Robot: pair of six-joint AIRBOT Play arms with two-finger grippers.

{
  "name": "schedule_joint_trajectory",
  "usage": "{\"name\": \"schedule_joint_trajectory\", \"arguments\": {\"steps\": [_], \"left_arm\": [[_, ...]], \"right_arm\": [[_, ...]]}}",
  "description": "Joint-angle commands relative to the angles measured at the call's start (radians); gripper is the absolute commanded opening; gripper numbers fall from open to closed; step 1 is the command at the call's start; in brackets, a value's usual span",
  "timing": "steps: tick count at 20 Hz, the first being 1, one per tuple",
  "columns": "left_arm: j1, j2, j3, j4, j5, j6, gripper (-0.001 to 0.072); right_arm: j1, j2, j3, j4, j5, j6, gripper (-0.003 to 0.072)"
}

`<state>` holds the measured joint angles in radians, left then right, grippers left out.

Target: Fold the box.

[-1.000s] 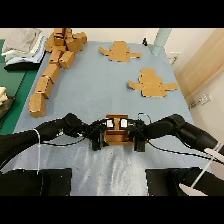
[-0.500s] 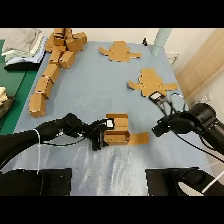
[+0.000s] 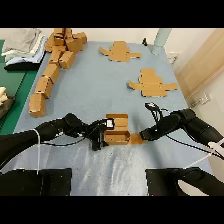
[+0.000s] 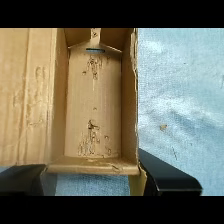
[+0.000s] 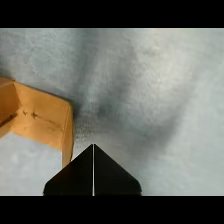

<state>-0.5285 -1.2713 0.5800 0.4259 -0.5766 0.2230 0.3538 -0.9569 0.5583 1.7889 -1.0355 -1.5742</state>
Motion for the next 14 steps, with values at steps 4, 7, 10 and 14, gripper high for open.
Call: {"name": "schedule_joint_trajectory", "arguments": {"steps": [4,7,10,14], "left_arm": [[-0.001,0.0,0.001,0.001,-0.001,0.001,0.0394],[-0.001,0.0,0.001,0.001,-0.001,0.001,0.0394],[-0.001,0.0,0.001,0.001,-0.001,0.001,0.0395],[-0.001,0.0,0.001,0.001,-0.001,0.001,0.0394]], "right_arm": [[0.016,-0.029,-0.006,0.085,0.034,-0.043,0.0003],[0.015,-0.04,-0.006,0.103,0.034,-0.074,0.0002],[0.015,-0.035,-0.005,0.2,0.032,-0.134,0.0003],[0.015,0.0,0.011,0.21,0.017,-0.132,0.0003]]}}
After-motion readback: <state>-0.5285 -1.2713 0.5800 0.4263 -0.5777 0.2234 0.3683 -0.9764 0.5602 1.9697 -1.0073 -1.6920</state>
